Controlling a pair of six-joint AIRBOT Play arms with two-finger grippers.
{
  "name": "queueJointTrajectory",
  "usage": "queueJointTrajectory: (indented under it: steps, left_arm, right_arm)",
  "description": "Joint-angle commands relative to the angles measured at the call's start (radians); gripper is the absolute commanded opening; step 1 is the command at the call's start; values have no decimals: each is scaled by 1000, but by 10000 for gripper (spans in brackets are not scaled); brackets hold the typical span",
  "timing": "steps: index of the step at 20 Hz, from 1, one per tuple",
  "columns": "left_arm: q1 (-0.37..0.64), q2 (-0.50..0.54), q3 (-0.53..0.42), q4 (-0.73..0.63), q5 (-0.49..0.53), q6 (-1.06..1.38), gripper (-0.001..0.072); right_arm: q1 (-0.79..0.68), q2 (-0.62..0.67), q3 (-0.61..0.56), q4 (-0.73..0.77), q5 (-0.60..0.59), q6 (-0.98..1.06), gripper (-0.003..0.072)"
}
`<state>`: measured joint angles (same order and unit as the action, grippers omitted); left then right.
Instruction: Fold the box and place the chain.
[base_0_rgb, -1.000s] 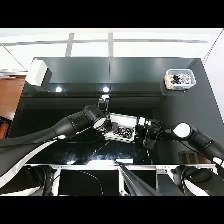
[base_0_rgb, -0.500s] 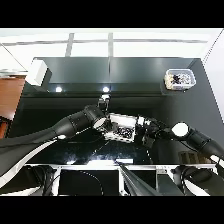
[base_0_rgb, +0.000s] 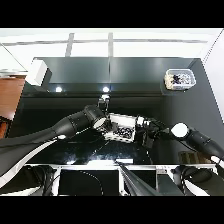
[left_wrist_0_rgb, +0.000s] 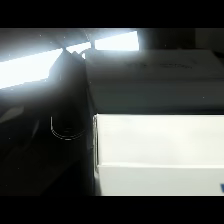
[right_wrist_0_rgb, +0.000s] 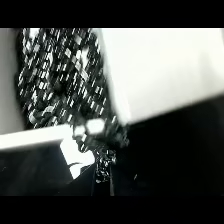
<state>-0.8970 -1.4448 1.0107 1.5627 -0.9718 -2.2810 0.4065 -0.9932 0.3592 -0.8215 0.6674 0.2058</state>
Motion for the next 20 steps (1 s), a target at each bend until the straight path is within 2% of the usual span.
queueJointTrajectory:
  steps: [1,6,8,9,12,16,17,19,20]
  left_arm:
    - [0,0,1,0,-1,0,30]
    - [0,0,1,0,2,0,30]
    - [0,0,1,0,1,0,30]
    - [0,0,1,0,1,0,30]
    - [0,0,1,0,0,0,30]
    - [0,0,1,0,0,0,29]
    - [0,0,1,0,1,0,30]
    - [0,0,1,0,-1,0,30]
    - [1,0,1,0,-8,-8,28]
  right_arm:
    - [-32,85,28,-90,97,219,50]
    - [-161,245,186,-79,361,514,49]
    - [-180,253,283,39,493,551,49]
    - [-181,253,318,119,511,550,50]
    - [-174,251,336,360,450,550,50]
    - [-114,244,334,329,356,613,61]
    - [-103,243,333,298,343,654,148]
    - [-110,244,335,216,346,723,589]
    - [-131,245,337,174,365,734,655]
